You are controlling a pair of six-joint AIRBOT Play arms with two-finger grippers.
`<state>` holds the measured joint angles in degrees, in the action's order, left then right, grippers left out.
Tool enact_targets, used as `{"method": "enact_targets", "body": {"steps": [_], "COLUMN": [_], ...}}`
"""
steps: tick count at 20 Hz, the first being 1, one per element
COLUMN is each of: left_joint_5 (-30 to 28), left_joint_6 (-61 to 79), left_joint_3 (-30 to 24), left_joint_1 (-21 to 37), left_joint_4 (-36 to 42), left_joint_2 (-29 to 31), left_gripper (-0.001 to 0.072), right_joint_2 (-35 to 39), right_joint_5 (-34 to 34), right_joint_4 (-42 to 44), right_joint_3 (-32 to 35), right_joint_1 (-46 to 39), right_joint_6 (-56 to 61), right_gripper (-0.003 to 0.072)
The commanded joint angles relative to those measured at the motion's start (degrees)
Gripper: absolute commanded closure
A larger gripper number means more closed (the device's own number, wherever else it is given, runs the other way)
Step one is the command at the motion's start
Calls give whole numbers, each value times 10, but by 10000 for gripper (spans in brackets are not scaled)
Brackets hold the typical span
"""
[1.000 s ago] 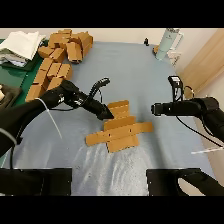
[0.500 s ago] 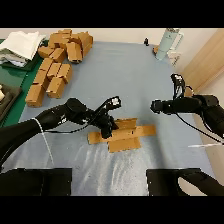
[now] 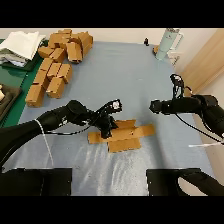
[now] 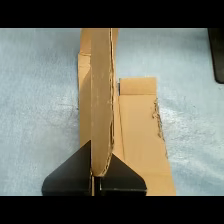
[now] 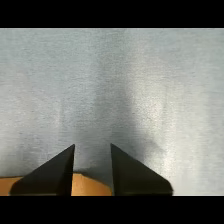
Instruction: Fold the box.
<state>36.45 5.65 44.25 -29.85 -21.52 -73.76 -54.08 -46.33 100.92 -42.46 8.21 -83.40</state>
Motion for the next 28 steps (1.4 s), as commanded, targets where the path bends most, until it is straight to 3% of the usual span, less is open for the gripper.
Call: {"method": "enact_targets", "body": {"steps": [1,5,10,11,12,16,22,26,28], "left_joint_5": [10,73,70,70,69,41,62,72,72], "left_joint_6": [12,27,40,38,36,23,23,-52,-57], "left_joint_3": [0,7,8,8,8,8,8,25,41], "left_joint_1": [7,6,16,22,28,39,37,21,20], "left_joint_4": [11,25,27,27,26,22,19,-65,-66], "left_joint_2": [-13,-19,-30,-33,-35,-36,-42,-42,-40], "left_gripper": [699,699,699,699,699,699,699,698,699], "right_joint_2": [0,0,-3,-4,-5,-15,-30,-31,-31], "right_joint_5": [0,0,0,0,0,0,0,5,5], "right_joint_4": [2,2,2,3,3,5,9,9,9], "right_joint_3": [-1,-1,-1,-1,-1,-1,-1,-1,-1], "right_joint_1": [1,1,1,1,1,1,1,1,1], "right_joint_6": [0,0,0,0,0,0,-2,-2,-4], "right_gripper": [405,405,406,444,535,537,537,537,538]}}
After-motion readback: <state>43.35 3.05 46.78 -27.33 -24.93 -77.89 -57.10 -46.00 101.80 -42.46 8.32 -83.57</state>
